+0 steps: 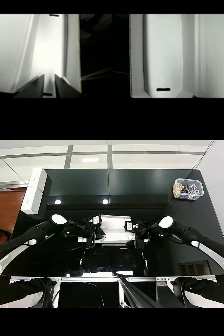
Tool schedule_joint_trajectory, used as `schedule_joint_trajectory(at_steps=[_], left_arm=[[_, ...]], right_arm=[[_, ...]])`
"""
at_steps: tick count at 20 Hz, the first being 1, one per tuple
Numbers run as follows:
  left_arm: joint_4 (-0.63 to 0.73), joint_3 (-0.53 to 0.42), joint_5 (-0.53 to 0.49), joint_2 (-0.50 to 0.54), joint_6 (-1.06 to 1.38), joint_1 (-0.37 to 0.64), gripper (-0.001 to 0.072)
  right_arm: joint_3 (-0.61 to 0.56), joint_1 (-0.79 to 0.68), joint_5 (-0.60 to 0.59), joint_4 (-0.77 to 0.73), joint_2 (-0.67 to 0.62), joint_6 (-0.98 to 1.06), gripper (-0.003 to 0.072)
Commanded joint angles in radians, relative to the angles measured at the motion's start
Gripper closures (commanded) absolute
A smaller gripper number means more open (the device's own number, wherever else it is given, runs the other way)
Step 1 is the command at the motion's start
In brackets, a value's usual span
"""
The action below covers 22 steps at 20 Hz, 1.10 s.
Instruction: Fold the box and place the chain.
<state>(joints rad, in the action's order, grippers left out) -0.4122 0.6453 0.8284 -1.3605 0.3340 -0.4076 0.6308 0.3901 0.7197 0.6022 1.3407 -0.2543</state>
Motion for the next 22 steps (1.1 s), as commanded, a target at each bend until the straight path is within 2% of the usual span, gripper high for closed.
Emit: schedule_joint_trajectory(at_steps=[1, 2, 4, 7, 9, 12, 14, 16, 19, 20, 22], left_arm=[[-0.002, 0.001, -0.002, 0.0, -0.002, -0.004, 0.03], [-0.002, 0.001, -0.002, 0.0, -0.002, -0.004, 0.0345], [-0.042, 0.01, 0.007, 0.015, -0.056, 0.005, 0.068], [-0.2, 0.027, 0.026, 0.092, -0.389, 0.045, 0.0681], [-0.358, 0.027, 0.031, 0.175, -0.559, 0.097, 0.0681], [-0.539, 0.027, 0.078, 0.259, -1.017, 0.226, 0.0681], [-0.6, 0.022, 0.146, 0.256, -1.36, 0.345, 0.0681], [-0.57, -0.001, 0.241, 0.222, -1.549, 0.475, 0.068], [-0.383, -0.053, 0.39, 0.137, -1.5, 0.648, 0.068], [-0.344, -0.071, 0.417, 0.105, -1.48, 0.69, 0.0681], [-0.33, -0.093, 0.407, 0.055, -1.474, 0.723, 0.0681]], right_arm=[[0.0, 0.001, 0.001, 0.0, 0.0, 0.0, 0.0487], [0.0, 0.001, 0.001, 0.0, 0.0, 0.0, 0.0486], [0.0, 0.001, 0.001, 0.0, 0.0, 0.0, 0.0486], [0.0, 0.001, 0.001, 0.0, 0.0, 0.0, 0.0486], [0.0, 0.001, 0.001, 0.0, 0.0, 0.0, 0.0486], [0.0, 0.001, 0.001, 0.0, 0.0, 0.0, 0.0487], [0.0, 0.001, 0.001, 0.0, 0.0, 0.0, 0.0487], [0.0, 0.001, 0.002, 0.0, 0.0, 0.0, 0.0487], [0.0, 0.001, 0.001, 0.0, 0.0, 0.0, 0.0487], [0.0, 0.001, 0.002, 0.0, 0.0, 0.0, 0.0486], [0.0, 0.001, 0.002, 0.0, 0.0, 0.0, 0.0486]])
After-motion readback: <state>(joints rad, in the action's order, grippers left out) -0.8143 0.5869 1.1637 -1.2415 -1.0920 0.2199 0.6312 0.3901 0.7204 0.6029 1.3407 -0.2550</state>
